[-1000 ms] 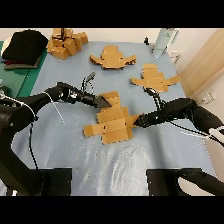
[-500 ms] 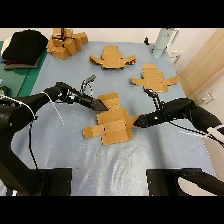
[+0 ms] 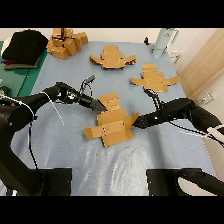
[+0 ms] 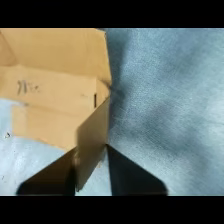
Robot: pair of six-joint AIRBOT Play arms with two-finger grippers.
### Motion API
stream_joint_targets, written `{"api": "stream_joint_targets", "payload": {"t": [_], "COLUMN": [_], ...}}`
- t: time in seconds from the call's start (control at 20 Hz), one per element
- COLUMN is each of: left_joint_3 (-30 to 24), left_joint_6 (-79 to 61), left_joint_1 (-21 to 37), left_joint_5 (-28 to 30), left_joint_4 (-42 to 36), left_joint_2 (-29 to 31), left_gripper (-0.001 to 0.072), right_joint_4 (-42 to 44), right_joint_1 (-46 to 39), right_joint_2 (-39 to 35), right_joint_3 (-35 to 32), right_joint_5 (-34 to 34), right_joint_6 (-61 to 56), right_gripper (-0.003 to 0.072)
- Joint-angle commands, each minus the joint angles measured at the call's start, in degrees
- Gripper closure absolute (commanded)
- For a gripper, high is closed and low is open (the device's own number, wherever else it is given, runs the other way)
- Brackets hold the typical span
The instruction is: Fold the box.
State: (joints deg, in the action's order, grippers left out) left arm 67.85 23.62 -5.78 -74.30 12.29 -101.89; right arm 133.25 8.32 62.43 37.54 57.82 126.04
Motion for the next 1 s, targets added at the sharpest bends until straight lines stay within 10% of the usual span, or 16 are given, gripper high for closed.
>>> {"api": "stream_joint_targets", "payload": {"t": [0.0, 0.5, 0.8, 0.95], "left_joint_3": [0.1, 0.0, 0.0, 0.0], "left_joint_6": [0.8, -8.4, -10.8, -11.4], "left_joint_1": [-0.1, -7.5, -8.8, -8.7], "left_joint_5": [-1.3, -2.8, 0.9, 0.7], "left_joint_4": [-3.8, 6.2, 9.9, 9.9], "left_joint_2": [0.0, 3.3, 3.3, 3.3], "left_gripper": [0.0695, 0.0697, 0.0697, 0.0697], "right_joint_4": [0.0, -14.1, -9.4, -9.4], "right_joint_1": [0.0, -11.1, -9.3, -7.3], "right_joint_2": [0.0, 0.0, 0.2, 0.5], "right_joint_3": [0.0, 7.7, 7.8, 7.8], "right_joint_5": [-1.6, -7.3, -7.5, -8.7], "right_joint_6": [-1.1, -25.8, -25.5, -25.5], "right_gripper": [0.0356, 0.0290, 0.0665, 0.0684]}}
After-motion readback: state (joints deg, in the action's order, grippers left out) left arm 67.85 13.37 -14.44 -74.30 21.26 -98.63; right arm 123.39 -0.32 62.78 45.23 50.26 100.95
